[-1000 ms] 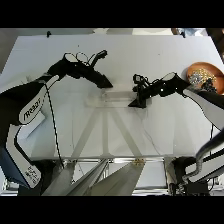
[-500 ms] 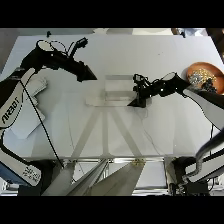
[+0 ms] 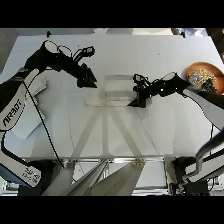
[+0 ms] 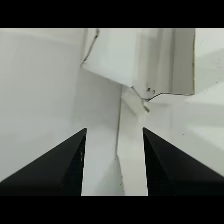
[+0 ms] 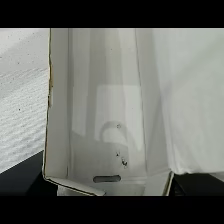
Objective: Fold the box and place the chain.
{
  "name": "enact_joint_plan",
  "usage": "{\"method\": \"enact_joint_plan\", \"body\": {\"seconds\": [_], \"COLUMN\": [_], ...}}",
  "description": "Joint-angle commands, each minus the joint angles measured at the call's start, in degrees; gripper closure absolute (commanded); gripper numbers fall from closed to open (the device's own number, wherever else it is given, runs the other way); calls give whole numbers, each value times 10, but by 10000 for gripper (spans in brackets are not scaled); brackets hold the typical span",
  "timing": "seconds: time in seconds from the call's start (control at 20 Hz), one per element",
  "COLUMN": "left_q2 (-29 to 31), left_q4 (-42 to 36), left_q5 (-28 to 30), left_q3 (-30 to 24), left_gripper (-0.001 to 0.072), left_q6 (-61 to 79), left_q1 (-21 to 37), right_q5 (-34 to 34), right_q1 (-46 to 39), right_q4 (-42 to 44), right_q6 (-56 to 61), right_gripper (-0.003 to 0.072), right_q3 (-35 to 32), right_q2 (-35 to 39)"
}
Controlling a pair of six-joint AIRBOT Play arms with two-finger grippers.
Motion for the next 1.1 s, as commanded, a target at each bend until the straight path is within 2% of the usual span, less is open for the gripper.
{"method": "enact_joint_plan", "body": {"seconds": [0.0,0.2,0.3,0.45,0.9,1.0,1.05], "left_q2": [23,92,104,102,99,99,99], "left_q4": [-30,-33,-33,-33,-38,-53,-65], "left_q5": [25,151,187,196,185,183,184], "left_q3": [-53,-173,-211,-236,-238,-238,-238], "left_gripper": [311,311,310,310,316,374,374], "left_q6": [73,198,237,245,285,285,291], "left_q1": [-10,-12,-13,-26,-68,-69,-69], "right_q5": [0,0,0,0,0,0,0], "right_q1": [0,0,0,0,0,0,0], "right_q4": [0,0,0,0,0,0,0], "right_q6": [0,0,0,0,0,0,0], "right_gripper": [186,186,186,186,186,186,186], "right_q3": [0,0,0,0,0,0,0], "right_q2": [0,0,0,0,0,0,0]}}
